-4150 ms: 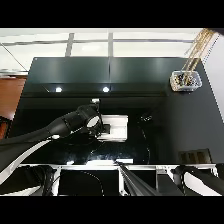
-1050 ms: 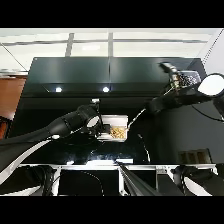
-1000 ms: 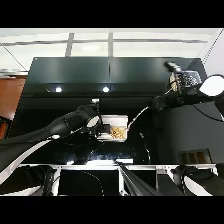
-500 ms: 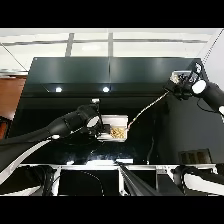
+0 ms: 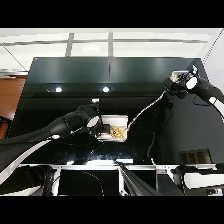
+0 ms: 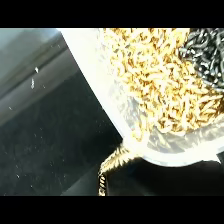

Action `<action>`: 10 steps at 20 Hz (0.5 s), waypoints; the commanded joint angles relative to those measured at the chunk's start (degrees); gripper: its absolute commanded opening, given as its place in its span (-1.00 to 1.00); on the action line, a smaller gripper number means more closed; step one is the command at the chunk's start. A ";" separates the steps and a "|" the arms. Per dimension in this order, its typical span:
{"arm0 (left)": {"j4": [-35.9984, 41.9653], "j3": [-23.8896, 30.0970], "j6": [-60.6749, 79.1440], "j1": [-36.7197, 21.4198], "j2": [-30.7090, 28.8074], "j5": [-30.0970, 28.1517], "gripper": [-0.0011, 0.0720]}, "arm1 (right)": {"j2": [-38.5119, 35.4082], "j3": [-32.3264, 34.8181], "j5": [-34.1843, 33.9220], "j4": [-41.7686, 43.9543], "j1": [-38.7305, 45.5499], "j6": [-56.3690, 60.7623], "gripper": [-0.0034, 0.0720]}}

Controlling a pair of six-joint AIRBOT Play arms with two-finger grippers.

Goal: Fold the box and place the chain.

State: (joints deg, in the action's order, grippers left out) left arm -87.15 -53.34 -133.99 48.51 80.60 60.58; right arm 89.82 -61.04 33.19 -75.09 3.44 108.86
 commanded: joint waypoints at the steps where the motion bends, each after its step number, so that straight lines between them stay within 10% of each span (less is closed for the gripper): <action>1: 0.00 -0.02 0.00 -0.02 0.00 -0.04 -0.88 | -1.86 -1.84 4.76 -0.15 0.09 -5.46 -0.79; 10: -0.02 -0.02 0.00 -0.02 0.00 -0.09 -0.88 | -28.92 -12.15 26.49 0.28 1.57 -24.30 -0.79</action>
State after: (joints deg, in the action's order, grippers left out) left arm -87.15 -53.34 -134.02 48.51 80.60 60.55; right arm 69.01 -70.52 52.10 -75.35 4.80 88.44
